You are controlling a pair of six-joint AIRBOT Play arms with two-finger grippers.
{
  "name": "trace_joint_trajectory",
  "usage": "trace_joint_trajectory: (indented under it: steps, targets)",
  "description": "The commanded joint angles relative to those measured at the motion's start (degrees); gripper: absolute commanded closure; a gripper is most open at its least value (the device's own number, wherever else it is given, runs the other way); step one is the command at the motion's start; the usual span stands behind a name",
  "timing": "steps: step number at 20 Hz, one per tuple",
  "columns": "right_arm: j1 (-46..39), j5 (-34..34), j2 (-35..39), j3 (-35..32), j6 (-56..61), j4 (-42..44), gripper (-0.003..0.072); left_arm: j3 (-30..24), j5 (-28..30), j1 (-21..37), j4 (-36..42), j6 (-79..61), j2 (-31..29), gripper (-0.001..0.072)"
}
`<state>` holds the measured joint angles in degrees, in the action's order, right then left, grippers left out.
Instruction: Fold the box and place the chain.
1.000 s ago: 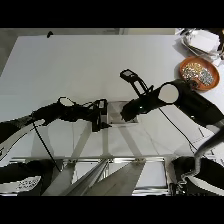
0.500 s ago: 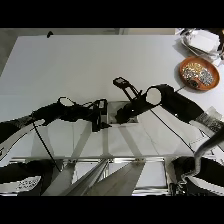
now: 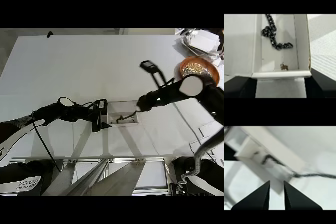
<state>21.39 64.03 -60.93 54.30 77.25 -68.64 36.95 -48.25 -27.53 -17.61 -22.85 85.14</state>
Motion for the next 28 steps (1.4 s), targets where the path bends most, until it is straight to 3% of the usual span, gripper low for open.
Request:
trace_joint_trajectory:
  steps: [1, 2, 6, 12, 17, 18, 23, 24, 25, 28]
  targets:
    - [-11.8, 1.3, 0.9, 0.0, 3.5, -10.4, 0.0371, 0.0, 0.0, 0.0, 0.0, 0.0, 0.0, 0.0621]
    - [-14.7, 0.6, -1.3, 0.0, 3.5, -11.8, 0.0311, 0.0, 0.0, 0.0, 0.0, 0.0, 0.0, 0.0621]
    - [-23.3, -7.6, -9.8, 0.1, 7.5, -17.7, 0.0312, 0.0, 0.0, 0.0, 0.0, 0.0, 0.0, 0.0621]
    - [-32.3, -21.1, -16.2, 0.1, 13.0, -20.1, 0.0328, 0.0, 0.0, 0.0, 0.0, 0.0, 0.0, 0.0621]
    - [-34.2, -28.1, -20.8, 0.1, 14.5, -20.1, 0.0334, 0.0, 0.0, 0.0, 0.0, 0.0, 0.0, 0.0621]
    - [-34.2, -29.6, -21.4, 0.3, 15.6, -20.1, 0.0369, 0.0, 0.0, 0.0, 0.0, 0.0, 0.0, 0.0621]
    - [-33.9, -31.8, -26.4, 2.9, 18.7, -19.6, 0.037, 0.0, 0.0, 0.0, 0.0, 0.0, 0.0, 0.0621]
    - [-33.9, -32.6, -27.1, 3.2, 18.8, -19.6, 0.038, 0.0, 0.0, 0.0, 0.0, 0.0, 0.0, 0.0621]
    - [-34.0, -32.9, -27.6, 3.4, 18.9, -19.6, 0.0444, 0.0, 0.0, 0.0, 0.0, 0.0, 0.0, 0.0621]
    - [-34.2, -32.9, -29.7, 3.4, 18.9, -19.7, 0.0542, 0.0, 0.0, 0.0, 0.0, 0.0, 0.0, 0.0621]
